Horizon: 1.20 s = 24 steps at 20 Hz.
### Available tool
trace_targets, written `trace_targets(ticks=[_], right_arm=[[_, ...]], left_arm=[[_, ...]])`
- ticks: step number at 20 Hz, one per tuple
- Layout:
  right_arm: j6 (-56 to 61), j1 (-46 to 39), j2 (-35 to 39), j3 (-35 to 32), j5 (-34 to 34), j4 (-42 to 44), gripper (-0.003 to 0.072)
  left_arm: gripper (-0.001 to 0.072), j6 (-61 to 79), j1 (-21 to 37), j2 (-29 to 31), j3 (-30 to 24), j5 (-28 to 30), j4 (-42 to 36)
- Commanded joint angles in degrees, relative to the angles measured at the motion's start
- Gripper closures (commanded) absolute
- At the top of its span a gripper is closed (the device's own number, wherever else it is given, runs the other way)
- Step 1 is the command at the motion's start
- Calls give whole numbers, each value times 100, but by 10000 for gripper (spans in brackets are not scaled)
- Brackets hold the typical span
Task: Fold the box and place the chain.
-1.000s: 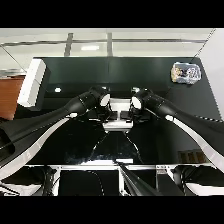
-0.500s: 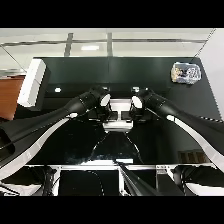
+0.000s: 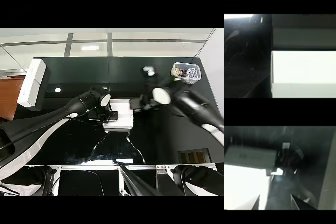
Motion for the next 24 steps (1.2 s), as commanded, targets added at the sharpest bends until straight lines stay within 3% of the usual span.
trace_targets(ticks=[1, 5, 12, 19, 24], right_arm=[[-101, -339, 920, 22, 302, -1335, 236], [-245, -1224, 1172, 15, 516, -1596, 236], [-669, -2660, 1113, -98, -118, -1421, 236], [-964, -2872, 723, -116, -157, -1014, 236], [-964, -2872, 697, -116, -586, -907, 236]], left_arm=[[681, 7, 4, 2, 4, 4, -9], [680, 7, 98, 7, 4, -109, -352], [681, 4, 146, 7, 4, -114, -221], [680, 103, 146, 7, 7, -103, -219], [680, 142, 146, 7, 7, 44, -216]])
